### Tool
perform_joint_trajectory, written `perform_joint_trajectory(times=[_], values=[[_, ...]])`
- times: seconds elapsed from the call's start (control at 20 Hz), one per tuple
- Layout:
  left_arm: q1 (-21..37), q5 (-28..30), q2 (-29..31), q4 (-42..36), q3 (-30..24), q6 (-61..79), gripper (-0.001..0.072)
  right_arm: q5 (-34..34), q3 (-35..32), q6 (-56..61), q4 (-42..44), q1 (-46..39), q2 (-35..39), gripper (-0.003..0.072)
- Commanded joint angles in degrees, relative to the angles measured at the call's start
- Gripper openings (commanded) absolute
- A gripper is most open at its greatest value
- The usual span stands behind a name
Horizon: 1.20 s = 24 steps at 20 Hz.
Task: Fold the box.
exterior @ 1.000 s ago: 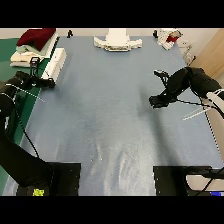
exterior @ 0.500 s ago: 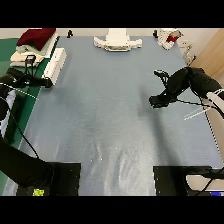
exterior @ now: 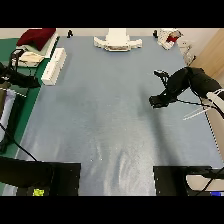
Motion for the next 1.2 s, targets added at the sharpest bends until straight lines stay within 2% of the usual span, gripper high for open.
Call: perform_joint_trajectory(times=[0.0, 0.15, 0.4, 0.5, 0.65, 0.75, 0.85, 0.95, 1.15], values=[[-0.76, -11.23, 4.33, -0.37, 0.04, -4.39, 0.0015, 0.0, 0.04, 0.02, 0.02, -0.04, -0.02, 0.0006], [-5.95, -14.27, 7.48, -3.28, 0.04, -6.91, 0.0014, 0.0, 0.04, 0.02, 0.0, -0.04, -0.02, 0.0006], [-21.9, -15.63, 9.31, -3.43, -0.87, -12.79, 0.0013, 0.0, 0.04, 0.02, 0.0, -0.04, -0.02, 0.0006], [-27.65, -14.45, 9.38, -3.41, -3.8, -14.45, 0.0012, 0.0, 0.04, 0.02, 0.0, -0.04, -0.02, 0.0007], [-34.34, -9.03, 13.07, -3.41, -13.18, -15.52, 0.0011, 0.0, 0.04, 0.0, 0.0, -0.04, -0.02, 0.0006], [-37.55, -4.09, 17.53, -3.43, -20.74, -16.83, 0.0012, 0.0, 0.04, 0.02, 0.0, -0.04, -0.02, 0.0007], [-39.98, -0.13, 20.87, -3.43, -25.97, -16.79, 0.0014, 0.0, 0.04, 0.0, 0.0, -0.04, -0.02, 0.0006], [-41.13, -0.26, 21.94, -3.48, -27.58, -16.81, 0.0014, 0.0, 0.04, 0.0, 0.0, -0.04, -0.02, 0.0006], [-41.2, -1.64, 21.92, -3.91, -27.56, -16.74, 0.0014, 0.0, 0.04, 0.02, 0.0, -0.04, -0.02, 0.0006]])
